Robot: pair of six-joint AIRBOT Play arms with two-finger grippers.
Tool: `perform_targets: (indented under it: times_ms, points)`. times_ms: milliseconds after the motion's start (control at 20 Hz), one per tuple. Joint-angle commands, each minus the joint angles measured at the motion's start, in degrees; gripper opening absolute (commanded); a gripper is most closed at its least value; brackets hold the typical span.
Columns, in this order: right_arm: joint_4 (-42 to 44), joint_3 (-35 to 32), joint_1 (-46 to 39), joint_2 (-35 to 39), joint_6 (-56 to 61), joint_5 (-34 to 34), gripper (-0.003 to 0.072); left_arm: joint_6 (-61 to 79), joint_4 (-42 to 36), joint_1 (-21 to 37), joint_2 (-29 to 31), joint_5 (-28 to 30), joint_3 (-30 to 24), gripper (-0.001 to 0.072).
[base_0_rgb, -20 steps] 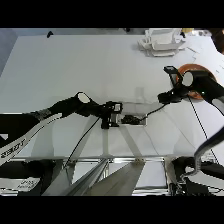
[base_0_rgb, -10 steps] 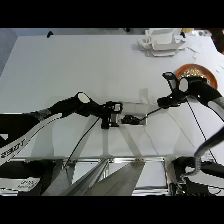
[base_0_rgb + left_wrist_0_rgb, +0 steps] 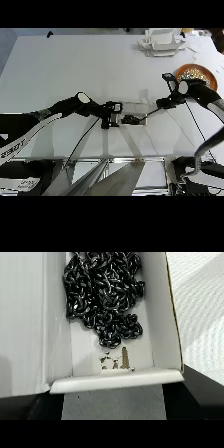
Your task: Fold the box and place the chain.
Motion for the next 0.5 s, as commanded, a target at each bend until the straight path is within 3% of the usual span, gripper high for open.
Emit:
perform_targets:
  times_ms: [0,250,450]
  points:
    - [0.4,-0.3,0.4,3.6,-0.2,3.0,0.0012,0.0,0.0,0.0,0.0,0.0,0.0,0.0044]
    - [2.9,-0.3,2.6,17.3,-0.5,8.9,0.0012,0.0,0.0,0.0,0.0,0.0,0.0,0.0044]
    - [12.8,-0.3,5.2,29.2,-5.6,15.9,0.0012,0.0,0.0,0.0,0.0,0.0,0.0,0.0044]
